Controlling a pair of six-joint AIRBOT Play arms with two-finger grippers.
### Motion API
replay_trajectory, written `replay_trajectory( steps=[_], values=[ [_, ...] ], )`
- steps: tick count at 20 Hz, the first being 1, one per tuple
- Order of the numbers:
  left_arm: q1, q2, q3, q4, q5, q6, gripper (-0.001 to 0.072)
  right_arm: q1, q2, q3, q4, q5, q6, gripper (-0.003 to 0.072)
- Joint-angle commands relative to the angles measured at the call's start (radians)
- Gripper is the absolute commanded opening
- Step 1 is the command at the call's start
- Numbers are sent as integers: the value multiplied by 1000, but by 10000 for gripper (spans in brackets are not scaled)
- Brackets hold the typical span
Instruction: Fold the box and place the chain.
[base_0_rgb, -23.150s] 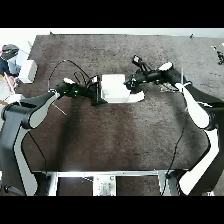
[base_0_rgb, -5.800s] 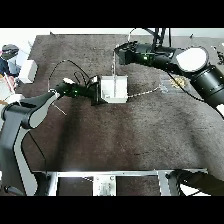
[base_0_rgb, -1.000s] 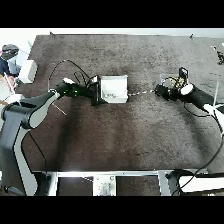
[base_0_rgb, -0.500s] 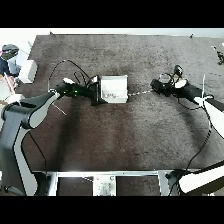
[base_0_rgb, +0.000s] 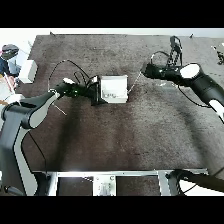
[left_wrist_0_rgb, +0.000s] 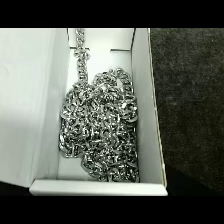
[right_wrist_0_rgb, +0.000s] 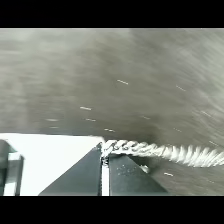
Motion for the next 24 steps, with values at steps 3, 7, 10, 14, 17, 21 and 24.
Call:
replay_trajectory(
  steps=[3,7,10,14,17,21,24],
  values=[
    [0,0,0,0,0,0,285,124,85,42,3,-14,-24,12],
    [0,0,0,0,0,0,285,225,80,78,3,-47,-31,12],
    [0,0,0,0,0,0,285,269,68,79,2,-102,-31,12],
    [0,0,0,0,0,0,285,273,18,77,-27,-107,-31,13],
    [0,0,0,0,0,0,285,272,-16,77,-159,-81,-31,392],
    [0,0,0,0,0,0,285,217,-23,78,-277,-106,-42,282],
    [0,0,0,0,0,0,285,126,-37,85,-243,-96,-245,78]
  ],
)
